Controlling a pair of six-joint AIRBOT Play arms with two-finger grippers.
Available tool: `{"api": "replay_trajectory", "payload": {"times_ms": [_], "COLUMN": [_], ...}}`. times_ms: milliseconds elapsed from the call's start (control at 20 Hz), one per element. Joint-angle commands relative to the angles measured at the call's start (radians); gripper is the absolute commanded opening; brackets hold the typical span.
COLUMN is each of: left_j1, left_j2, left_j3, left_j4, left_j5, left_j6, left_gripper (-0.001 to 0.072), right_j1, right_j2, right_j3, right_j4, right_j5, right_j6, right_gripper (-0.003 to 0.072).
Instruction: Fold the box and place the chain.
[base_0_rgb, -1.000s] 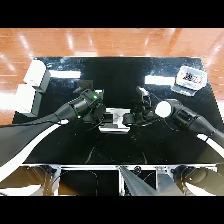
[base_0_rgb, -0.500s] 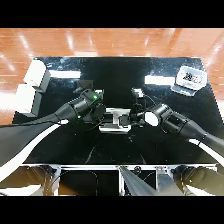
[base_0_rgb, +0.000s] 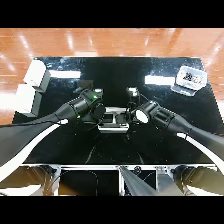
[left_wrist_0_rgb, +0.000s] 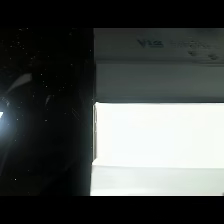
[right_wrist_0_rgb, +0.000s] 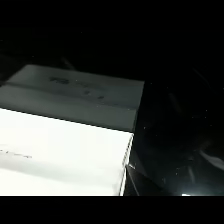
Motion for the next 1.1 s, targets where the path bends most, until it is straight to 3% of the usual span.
{"api": "replay_trajectory", "payload": {"times_ms": [0,450,500,550,1050], "left_j1": [-0.001,-0.001,-0.001,0.0,-0.001], "left_j2": [0.0,0.0,0.0,0.0,0.0], "left_j3": [0.001,0.001,0.001,0.001,0.001], "left_j4": [-0.004,-0.004,-0.004,-0.004,-0.004], "left_j5": [-0.003,-0.001,-0.001,-0.002,-0.001], "left_j6": [0.003,0.003,0.003,0.003,0.003], "left_gripper": [0.0022,0.0021,0.0021,0.0021,0.0021], "right_j1": [0.01,0.012,0.012,0.012,0.012], "right_j2": [-0.025,-0.062,-0.062,-0.062,-0.074], "right_j3": [0.021,0.021,0.021,0.021,0.021], "right_j4": [-0.031,-0.037,-0.037,-0.037,-0.036], "right_j5": [0.042,0.049,0.047,0.043,0.029], "right_j6": [0.007,0.014,0.014,0.011,0.01], "right_gripper": [0.0318,0.0318,0.0299,0.0194,0.0194]}}
